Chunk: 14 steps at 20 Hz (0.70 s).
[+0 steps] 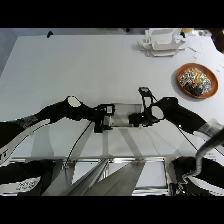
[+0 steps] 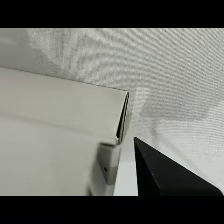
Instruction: Fold the box and place the chain.
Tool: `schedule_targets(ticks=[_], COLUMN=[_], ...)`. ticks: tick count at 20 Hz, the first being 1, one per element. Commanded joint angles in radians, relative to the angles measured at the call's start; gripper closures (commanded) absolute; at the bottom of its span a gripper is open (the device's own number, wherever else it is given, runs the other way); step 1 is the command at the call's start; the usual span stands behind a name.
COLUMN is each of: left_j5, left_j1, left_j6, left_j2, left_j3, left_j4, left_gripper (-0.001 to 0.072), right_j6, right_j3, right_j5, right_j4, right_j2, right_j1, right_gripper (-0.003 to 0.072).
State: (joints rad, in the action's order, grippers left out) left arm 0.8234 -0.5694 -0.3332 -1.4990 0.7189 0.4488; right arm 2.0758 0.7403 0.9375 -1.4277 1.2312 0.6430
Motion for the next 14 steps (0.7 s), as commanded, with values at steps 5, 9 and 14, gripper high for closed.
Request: schedule_targets(ticks=[5,9,14], left_j5=[0.0,0.0,0.0], left_j1=[0.0,0.0,0.0], left_j6=[0.0,0.0,0.0], left_j2=[0.0,0.0,0.0], left_j3=[0.0,0.0,0.0], left_j4=[0.0,0.0,0.0], left_gripper=[0.046,0.046,0.046], right_j6=[0.181,0.199,0.213], right_j3=[0.076,0.076,0.076], right_j5=[0.103,0.107,0.089], right_j4=[-0.15,-0.159,-0.176], right_j2=[0.078,0.078,0.078], right_j1=[0.068,0.068,0.098], right_gripper=[0.0377,0.0513,0.0671])
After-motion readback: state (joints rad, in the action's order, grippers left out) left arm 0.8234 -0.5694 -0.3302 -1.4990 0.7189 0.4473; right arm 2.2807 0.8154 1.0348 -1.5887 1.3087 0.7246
